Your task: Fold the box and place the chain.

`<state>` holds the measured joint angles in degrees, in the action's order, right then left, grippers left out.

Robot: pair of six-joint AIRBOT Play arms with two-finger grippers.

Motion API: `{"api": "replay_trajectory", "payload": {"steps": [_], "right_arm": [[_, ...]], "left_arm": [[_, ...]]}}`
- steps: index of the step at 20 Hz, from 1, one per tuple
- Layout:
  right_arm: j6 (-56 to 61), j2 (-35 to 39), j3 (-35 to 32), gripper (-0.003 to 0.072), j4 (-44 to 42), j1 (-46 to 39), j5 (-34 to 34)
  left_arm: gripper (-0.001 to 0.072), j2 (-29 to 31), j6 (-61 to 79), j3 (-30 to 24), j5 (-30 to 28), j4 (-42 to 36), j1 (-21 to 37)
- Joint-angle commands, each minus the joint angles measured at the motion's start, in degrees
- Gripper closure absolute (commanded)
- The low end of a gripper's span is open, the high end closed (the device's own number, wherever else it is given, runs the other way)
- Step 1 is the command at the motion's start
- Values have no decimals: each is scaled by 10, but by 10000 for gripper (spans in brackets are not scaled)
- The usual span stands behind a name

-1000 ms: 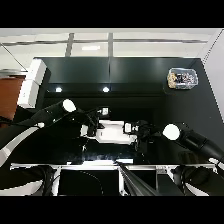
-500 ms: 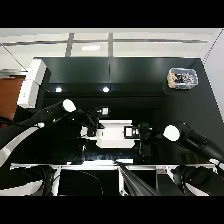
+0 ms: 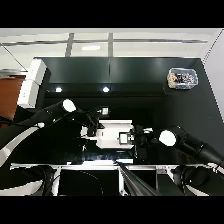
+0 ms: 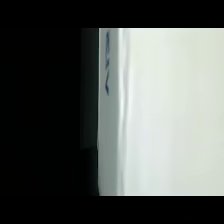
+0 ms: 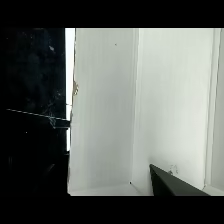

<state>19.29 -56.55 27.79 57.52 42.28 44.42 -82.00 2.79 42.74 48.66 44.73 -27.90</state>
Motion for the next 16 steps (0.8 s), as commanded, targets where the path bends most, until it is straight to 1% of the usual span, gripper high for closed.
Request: {"api": "replay_trajectory", "payload": {"steps": [1,4,6,10,13,16], "right_arm": [[6,-2,-1,-23,6,12,-21],[25,-1,-8,-23,17,12,-45],[47,10,-1,-24,16,9,-66],[65,57,10,-24,16,-37,-56],[64,61,10,-24,17,-71,-59],[64,61,10,-24,14,-75,-63]], "left_arm": [[679,0,0,1,0,0,0],[679,0,0,1,0,0,0],[679,0,0,1,0,0,0],[679,0,0,1,-1,0,0],[679,0,0,1,-2,0,0],[679,0,0,1,-2,0,0]]}}
